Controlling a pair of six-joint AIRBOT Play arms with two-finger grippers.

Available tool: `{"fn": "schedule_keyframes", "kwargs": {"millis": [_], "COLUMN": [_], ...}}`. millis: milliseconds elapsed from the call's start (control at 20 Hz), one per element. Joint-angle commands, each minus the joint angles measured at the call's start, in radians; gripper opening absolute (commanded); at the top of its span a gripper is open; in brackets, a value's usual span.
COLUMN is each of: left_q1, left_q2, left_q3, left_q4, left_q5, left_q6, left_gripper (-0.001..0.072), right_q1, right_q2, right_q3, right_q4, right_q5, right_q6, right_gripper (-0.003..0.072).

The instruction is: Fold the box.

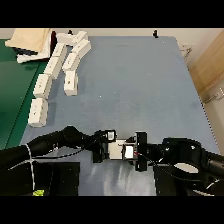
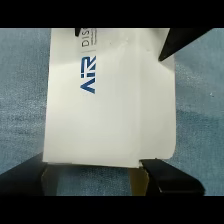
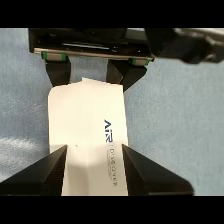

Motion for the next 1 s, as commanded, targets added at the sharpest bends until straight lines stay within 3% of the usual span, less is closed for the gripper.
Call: {"fn": "schedule_keyframes", "kwargs": {"millis": [0, 450, 950], "left_q1": [0.001, 0.001, 0.001], "left_q2": [0.000, 0.000, 0.000], "left_q3": [0.000, 0.000, 0.000], "left_q4": [0.000, 0.000, 0.000], "left_q5": [0.000, 0.000, 0.000], "left_q6": [0.001, 0.001, 0.001], "left_gripper": [0.0441, 0.0441, 0.0441], "right_q1": [0.000, 0.002, 0.002], "right_q2": [-0.019, -0.081, 0.031], "right_q3": [0.001, 0.002, 0.002], "right_q4": [-0.021, -0.094, -0.135], "right_q5": [0.011, 0.005, -0.005], "right_q6": [-0.004, -0.044, -0.044], "right_gripper": [0.0533, 0.0532, 0.0531]}}
